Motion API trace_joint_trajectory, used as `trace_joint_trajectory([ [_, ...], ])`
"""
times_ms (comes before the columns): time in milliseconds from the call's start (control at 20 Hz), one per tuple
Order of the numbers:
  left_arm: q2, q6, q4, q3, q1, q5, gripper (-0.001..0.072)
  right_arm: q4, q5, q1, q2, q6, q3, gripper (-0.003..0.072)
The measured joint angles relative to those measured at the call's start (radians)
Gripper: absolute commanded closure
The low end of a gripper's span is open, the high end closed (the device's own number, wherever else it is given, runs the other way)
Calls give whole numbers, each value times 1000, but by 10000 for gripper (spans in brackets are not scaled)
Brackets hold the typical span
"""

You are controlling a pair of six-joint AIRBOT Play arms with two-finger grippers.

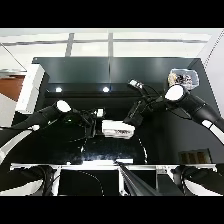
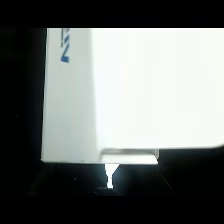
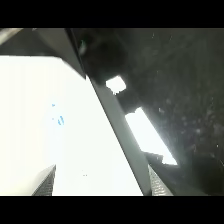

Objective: Fold the box and place the chain.

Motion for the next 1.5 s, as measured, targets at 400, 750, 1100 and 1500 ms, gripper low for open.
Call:
trace_joint_trajectory([
  [400, 0, 0, 0, 0, 0, 0, 277, -67, 123, 6, 31, -18, 27, -28],
  [750, 0, 0, 0, 0, 0, 0, 277, -106, 149, 61, 41, 31, 34, -28],
  [1100, 0, 0, 0, 0, 0, 0, 277, -195, 81, 100, 41, 79, 35, 258],
  [1500, 0, -2, 0, 0, 0, 0, 277, -211, 66, 105, 41, 88, 35, 378],
])
